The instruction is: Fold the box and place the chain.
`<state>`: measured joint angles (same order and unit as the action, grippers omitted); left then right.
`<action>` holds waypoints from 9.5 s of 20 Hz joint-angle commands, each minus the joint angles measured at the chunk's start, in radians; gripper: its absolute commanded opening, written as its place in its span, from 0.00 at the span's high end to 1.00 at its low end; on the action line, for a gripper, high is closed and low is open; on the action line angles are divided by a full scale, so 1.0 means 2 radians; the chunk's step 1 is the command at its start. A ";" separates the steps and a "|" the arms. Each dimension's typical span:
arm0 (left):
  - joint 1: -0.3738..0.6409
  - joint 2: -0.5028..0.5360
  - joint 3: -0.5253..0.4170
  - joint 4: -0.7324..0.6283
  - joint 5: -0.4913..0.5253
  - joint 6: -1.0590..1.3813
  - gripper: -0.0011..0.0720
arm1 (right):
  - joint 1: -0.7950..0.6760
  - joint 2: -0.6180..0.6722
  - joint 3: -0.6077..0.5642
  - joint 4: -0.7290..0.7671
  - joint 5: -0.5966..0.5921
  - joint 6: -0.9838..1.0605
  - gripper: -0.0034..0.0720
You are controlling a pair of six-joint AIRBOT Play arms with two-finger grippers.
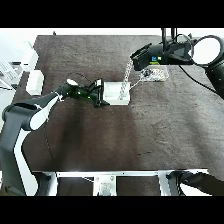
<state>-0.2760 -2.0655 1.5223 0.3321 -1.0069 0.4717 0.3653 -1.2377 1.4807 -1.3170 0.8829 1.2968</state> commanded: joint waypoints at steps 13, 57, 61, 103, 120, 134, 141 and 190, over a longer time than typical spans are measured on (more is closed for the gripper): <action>0.000 0.000 0.000 0.000 0.000 0.000 0.43 | 0.013 0.045 -0.023 -0.101 0.012 0.072 0.94; 0.000 0.000 0.000 0.000 0.001 0.000 0.43 | -0.182 -0.311 0.005 0.276 -0.100 -0.141 0.35; 0.000 0.000 0.000 0.000 0.001 0.000 0.43 | -0.183 -0.357 0.064 0.275 -0.067 -0.144 0.39; 0.000 0.000 0.000 0.000 0.001 0.000 0.43 | -0.008 0.014 -0.068 0.157 -0.072 -0.104 0.93; 0.000 0.000 0.000 0.000 0.001 0.000 0.43 | 0.017 -0.134 -0.196 0.177 -0.222 -0.110 0.48; 0.000 0.000 0.000 0.000 0.002 0.000 0.43 | -0.158 0.077 -0.181 0.165 -0.181 -0.191 0.83; 0.000 0.000 0.000 0.000 0.001 0.000 0.43 | -0.202 -0.147 -0.079 0.382 -0.001 -0.393 0.83; 0.000 0.000 0.000 0.000 0.002 0.000 0.43 | -0.090 -0.267 -0.004 0.338 0.139 -0.548 0.46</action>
<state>-0.2760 -2.0655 1.5219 0.3317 -1.0035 0.4709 0.1844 -1.7679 1.4738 -0.6369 1.1355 0.2054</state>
